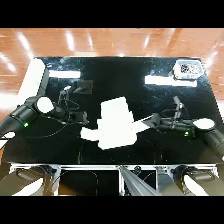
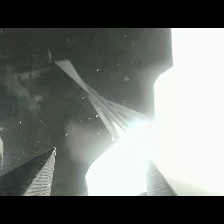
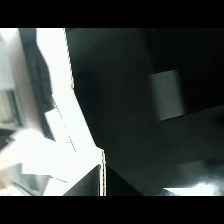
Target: Fold the box and place the chain.
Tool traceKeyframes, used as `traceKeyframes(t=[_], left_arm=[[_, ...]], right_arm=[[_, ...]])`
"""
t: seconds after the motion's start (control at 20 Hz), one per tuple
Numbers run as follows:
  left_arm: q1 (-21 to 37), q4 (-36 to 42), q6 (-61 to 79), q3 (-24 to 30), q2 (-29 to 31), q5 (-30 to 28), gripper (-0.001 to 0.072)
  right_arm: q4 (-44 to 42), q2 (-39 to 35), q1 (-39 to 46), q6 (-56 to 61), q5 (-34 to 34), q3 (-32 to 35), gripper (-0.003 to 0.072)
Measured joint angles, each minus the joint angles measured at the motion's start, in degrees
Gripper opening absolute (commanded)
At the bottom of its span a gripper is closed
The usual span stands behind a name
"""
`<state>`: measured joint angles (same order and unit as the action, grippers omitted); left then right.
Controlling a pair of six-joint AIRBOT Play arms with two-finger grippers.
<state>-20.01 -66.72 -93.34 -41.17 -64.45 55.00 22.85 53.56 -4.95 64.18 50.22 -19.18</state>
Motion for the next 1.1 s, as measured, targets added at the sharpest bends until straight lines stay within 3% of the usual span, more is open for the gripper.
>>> traceKeyframes(t=[0.25,0.5,0.75,1.1], left_arm=[[0.37,3.54,3.74,1.42,-0.11,-5.01,0.0618],[4.04,9.31,9.57,1.73,-1.68,-6.47,0.0617],[9.73,23.21,24.57,1.75,-6.64,-3.43,0.0618],[11.43,35.91,37.99,1.31,-16.81,0.7,0.0617]], right_arm=[[-1.27,-0.72,-13.94,0.04,-13.62,1.44,0.0031],[-1.33,-0.85,-18.01,-2.08,-20.57,1.7,0.0031],[-1.29,-0.85,-18.88,-7.13,-22.69,1.77,0.0031],[-1.36,-0.85,-19.06,-11.67,-21.14,1.77,0.0031]])
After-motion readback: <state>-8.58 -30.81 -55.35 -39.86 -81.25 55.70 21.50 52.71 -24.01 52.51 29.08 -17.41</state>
